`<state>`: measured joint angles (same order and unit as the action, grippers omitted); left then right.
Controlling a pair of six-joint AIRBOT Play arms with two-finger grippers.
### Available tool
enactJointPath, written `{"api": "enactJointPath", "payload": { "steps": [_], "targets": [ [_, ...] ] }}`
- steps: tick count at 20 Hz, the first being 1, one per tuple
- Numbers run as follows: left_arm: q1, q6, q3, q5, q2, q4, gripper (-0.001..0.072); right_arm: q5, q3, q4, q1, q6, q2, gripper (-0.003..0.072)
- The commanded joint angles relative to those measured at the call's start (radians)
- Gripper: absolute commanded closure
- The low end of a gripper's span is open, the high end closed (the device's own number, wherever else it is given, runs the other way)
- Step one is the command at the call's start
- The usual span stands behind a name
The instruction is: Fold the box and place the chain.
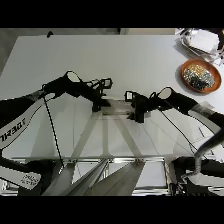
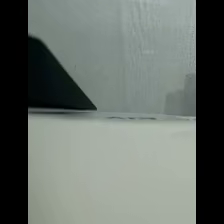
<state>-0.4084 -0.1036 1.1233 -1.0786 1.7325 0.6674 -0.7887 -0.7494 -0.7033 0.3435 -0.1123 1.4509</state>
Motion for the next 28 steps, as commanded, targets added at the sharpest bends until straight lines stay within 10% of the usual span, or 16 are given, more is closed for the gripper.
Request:
{"api": "enactJointPath", "payload": {
  "steps": [1,4,14,16,18,23,28],
  "targets": [
    [0.003,-0.004,0.001,-0.008,-0.008,-0.027,0.0412,-0.008,0.000,0.001,0.000,0.003,0.000,0.0386],
    [0.010,0.014,0.001,-0.006,-0.037,-0.019,0.0128,-0.008,0.000,0.001,0.000,0.003,0.000,0.0386],
    [0.150,0.179,0.001,-0.165,-0.314,0.118,0.0138,-0.008,0.000,0.000,0.000,0.003,0.000,0.0386],
    [0.152,0.215,0.001,-0.217,-0.377,0.114,0.0318,-0.008,0.000,0.001,0.000,0.003,0.000,0.0386],
    [0.138,0.214,0.001,-0.321,-0.402,0.079,0.0689,-0.007,0.000,0.001,0.000,0.003,0.000,0.0386],
    [0.044,0.209,0.001,-0.357,-0.355,0.042,0.0706,-0.008,0.000,0.000,0.000,0.003,0.000,0.0386],
    [0.016,0.406,0.001,0.008,-0.257,0.005,0.0707,-0.007,0.000,0.000,0.000,0.003,0.000,0.0386]
  ]
}}
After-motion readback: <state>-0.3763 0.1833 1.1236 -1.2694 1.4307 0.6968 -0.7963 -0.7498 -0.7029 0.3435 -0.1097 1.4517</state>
